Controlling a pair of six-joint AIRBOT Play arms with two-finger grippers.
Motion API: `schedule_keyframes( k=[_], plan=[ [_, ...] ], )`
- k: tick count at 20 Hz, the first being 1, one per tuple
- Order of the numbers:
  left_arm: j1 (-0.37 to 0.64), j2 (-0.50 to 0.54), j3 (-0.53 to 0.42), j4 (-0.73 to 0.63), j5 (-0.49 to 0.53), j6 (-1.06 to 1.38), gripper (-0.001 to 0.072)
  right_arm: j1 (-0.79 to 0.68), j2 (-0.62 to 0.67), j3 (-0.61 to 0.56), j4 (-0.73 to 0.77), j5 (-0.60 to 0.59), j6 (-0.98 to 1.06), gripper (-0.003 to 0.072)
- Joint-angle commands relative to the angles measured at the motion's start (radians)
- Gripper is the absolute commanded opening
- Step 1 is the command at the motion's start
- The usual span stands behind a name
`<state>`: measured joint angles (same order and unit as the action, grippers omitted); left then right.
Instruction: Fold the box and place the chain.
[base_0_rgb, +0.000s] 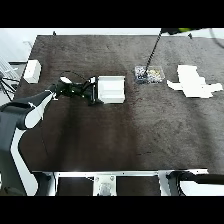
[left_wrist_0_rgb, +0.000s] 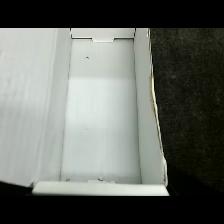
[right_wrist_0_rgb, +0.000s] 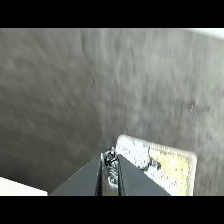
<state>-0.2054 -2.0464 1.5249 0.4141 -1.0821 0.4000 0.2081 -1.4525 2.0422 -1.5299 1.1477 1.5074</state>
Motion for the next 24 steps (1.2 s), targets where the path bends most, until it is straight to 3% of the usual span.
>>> schedule_keyframes(
  k=[1,9,16,19,24],
  plan=[
    [0.001,0.0,0.0,0.0,0.0,0.0,0.035,0.08,0.114,0.0,-0.061,0.009,-0.006,-0.0003],
    [0.001,0.0,0.0,0.0,0.0,0.0,0.035,0.264,0.162,-0.02,-0.064,0.145,-0.027,-0.0003],
    [0.001,0.0,0.0,0.0,0.0,0.0,0.035,0.419,0.161,-0.109,-0.063,0.152,-0.026,-0.0003],
    [0.001,0.0,0.0,0.0,0.0,0.0,0.035,0.46,0.161,-0.18,-0.051,0.115,-0.018,-0.0003],
    [0.001,0.0,0.0,0.0,0.0,0.0,0.035,0.466,0.16,-0.354,0.067,-0.063,-0.017,-0.0003]
  ],
)
